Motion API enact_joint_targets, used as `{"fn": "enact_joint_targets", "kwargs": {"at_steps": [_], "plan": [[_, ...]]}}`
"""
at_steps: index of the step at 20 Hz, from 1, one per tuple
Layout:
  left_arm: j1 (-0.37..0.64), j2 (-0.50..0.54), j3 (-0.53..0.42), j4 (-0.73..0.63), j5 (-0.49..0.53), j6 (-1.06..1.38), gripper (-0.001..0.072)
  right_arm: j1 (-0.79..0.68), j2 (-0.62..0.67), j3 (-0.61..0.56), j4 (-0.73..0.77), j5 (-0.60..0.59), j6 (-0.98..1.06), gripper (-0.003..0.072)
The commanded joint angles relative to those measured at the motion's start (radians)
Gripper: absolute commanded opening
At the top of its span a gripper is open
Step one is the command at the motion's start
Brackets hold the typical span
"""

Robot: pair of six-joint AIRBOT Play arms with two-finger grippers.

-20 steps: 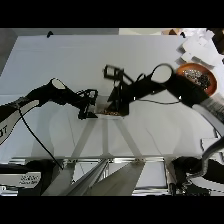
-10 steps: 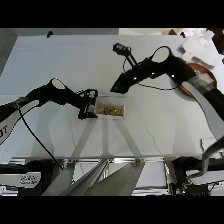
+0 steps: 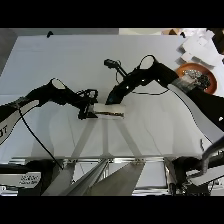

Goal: Fold the box and place the chain.

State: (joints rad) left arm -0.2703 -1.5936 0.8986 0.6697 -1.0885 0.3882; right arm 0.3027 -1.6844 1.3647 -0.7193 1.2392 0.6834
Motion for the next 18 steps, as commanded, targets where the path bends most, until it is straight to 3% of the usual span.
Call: {"fn": "enact_joint_targets", "kwargs": {"at_steps": [1, 7, 11, 18], "plan": [[0.001, 0.0, 0.001, 0.0, 0.0, 0.0, 0.0335, 0.056, 0.063, -0.074, -0.111, -0.129, -0.031, 0.0363], [0.001, 0.0, 0.001, 0.0, 0.0, 0.0, 0.0335, 0.14, 0.277, -0.284, -0.229, -0.483, -0.039, 0.0362], [0.001, 0.0, 0.001, 0.0, 0.0, 0.0, 0.0335, 0.175, 0.363, -0.372, -0.227, -0.52, -0.038, 0.0361], [0.001, 0.0, 0.001, 0.0, 0.0, 0.0, 0.0335, 0.209, 0.366, -0.447, -0.261, -0.631, -0.068, 0.0362]]}}
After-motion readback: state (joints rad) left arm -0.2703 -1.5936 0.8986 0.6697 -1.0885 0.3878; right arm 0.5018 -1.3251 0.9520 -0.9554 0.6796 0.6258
